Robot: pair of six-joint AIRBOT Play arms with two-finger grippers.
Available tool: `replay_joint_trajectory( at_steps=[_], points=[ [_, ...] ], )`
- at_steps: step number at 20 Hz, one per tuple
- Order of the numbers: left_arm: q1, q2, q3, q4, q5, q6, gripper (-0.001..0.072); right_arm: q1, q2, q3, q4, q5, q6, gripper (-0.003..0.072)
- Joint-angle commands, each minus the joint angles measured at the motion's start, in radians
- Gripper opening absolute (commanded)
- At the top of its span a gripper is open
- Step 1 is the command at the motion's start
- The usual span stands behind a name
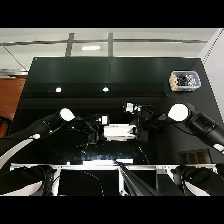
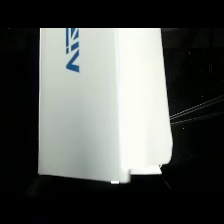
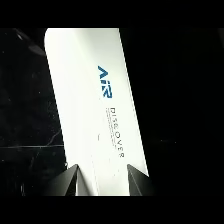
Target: Fold the box and place the chain.
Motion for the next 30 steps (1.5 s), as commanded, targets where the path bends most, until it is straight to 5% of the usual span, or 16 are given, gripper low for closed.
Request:
replay_joint_trajectory(
  at_steps=[1,11,13,30],
  points=[
    [-0.001,-0.001,0.001,0.0,-0.001,0.0,0.0462,0.005,0.0,-0.006,0.001,0.003,0.006,0.0358],
    [-0.001,-0.001,0.001,0.0,0.0,0.0,0.0463,0.034,-0.008,-0.006,-0.018,-0.013,0.007,0.0357],
    [-0.001,-0.001,0.001,0.0,0.0,0.0,0.0462,0.037,-0.008,-0.006,-0.022,-0.018,0.007,0.022],
    [-0.001,-0.001,0.001,0.0,0.0,0.0,0.0462,0.037,-0.008,-0.011,-0.021,-0.007,0.025,0.028]
  ],
)
